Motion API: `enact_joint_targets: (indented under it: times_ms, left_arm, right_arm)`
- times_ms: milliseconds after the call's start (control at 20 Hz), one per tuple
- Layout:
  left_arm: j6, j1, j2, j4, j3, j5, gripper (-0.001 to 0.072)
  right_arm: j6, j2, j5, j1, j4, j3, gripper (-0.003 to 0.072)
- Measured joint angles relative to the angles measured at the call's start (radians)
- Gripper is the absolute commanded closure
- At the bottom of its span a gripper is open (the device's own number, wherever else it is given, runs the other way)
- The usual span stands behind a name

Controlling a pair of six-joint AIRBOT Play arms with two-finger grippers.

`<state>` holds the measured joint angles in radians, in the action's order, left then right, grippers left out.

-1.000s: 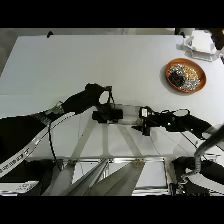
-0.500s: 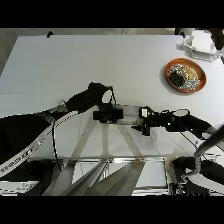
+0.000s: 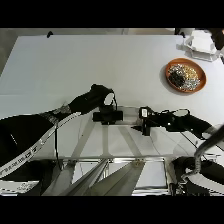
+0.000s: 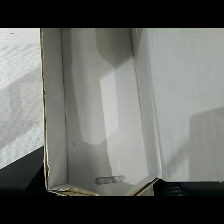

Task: Fold the box and place the chain.

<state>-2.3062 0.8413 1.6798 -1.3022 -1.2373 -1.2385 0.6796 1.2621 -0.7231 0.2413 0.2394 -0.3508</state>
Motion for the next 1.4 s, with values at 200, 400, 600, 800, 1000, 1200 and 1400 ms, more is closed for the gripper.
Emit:
enact_joint_targets:
  times_ms: [200, 400, 600, 800, 1000, 1200, 1400]
  left_arm:
    - [-0.009, 0.005, 0.001, 0.01, -0.001, -0.001, 0.031]
    - [-0.013, 0.007, 0.001, 0.008, -0.001, 0.001, 0.0608]
    - [-0.009, 0.008, 0.001, -0.002, 0.0, -0.013, 0.0705]
    - [-0.01, 0.008, 0.001, 0.0, 0.0, -0.009, 0.067]
    - [-0.012, 0.005, -0.008, 0.011, -0.001, 0.008, 0.0496]
    - [-0.005, -0.009, -0.031, 0.011, -0.001, 0.003, 0.0495]
    - [0.002, -0.035, -0.069, 0.011, -0.001, 0.003, 0.0496]
  right_arm:
    - [0.0, 0.0, 0.001, 0.0, 0.0, 0.0, 0.025]
    - [0.0, 0.0, 0.001, 0.0, 0.0, 0.0, 0.025]
    - [0.004, 0.0, 0.003, 0.0, 0.002, 0.0, 0.025]
    - [0.002, 0.0, 0.003, 0.0, 0.001, 0.0, 0.025]
    - [-0.006, 0.0, 0.003, 0.0, -0.002, 0.0, 0.025]
    - [-0.003, 0.0, 0.003, 0.0, -0.003, 0.0, 0.025]
    - [-0.002, 0.0, 0.003, 0.0, -0.002, 0.0, 0.025]
